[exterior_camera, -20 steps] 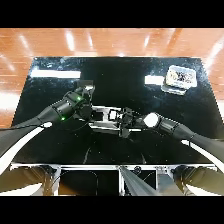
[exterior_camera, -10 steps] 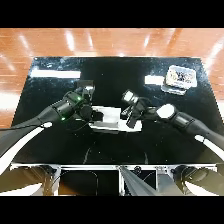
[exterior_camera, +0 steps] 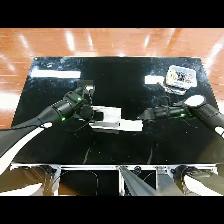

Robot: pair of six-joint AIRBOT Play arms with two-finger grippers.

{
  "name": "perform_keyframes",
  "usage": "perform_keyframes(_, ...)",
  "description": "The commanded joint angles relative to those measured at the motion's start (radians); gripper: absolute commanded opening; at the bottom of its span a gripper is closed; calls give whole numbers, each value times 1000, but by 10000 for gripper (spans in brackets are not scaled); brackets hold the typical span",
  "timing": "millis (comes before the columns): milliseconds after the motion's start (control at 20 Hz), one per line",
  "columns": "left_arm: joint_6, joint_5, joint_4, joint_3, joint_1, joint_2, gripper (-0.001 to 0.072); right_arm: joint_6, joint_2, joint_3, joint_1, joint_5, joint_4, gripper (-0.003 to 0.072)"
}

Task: Fold the box and place the chain.

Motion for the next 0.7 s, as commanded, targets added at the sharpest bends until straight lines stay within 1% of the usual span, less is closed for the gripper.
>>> perform_keyframes(0, 0, -1, 3, 0, 0, -1, 16, 315, 1, -5, -111, 59, -172, 32)
perform_keyframes(100, 0, 2, 5, 0, 0, -1, 15, 421, -2, -25, -127, 29, -283, 31)
perform_keyframes(150, 0, 0, 5, 0, 0, -1, 16, 456, -3, -41, -126, 11, -309, 32)
perform_keyframes(250, 0, 0, 4, 0, 0, -1, 15, 466, -21, -76, -113, -31, -272, 32)
perform_keyframes(350, 0, 0, 5, 0, 0, -1, 15, 465, -64, -79, -63, -65, -249, 32)
perform_keyframes(550, 0, 0, 4, 0, 0, -1, 16, 402, -128, -79, 35, -169, -89, 32)
perform_keyframes(650, 0, -1, 4, 0, 0, -1, 16, 360, -142, -79, 77, -192, -10, 32)
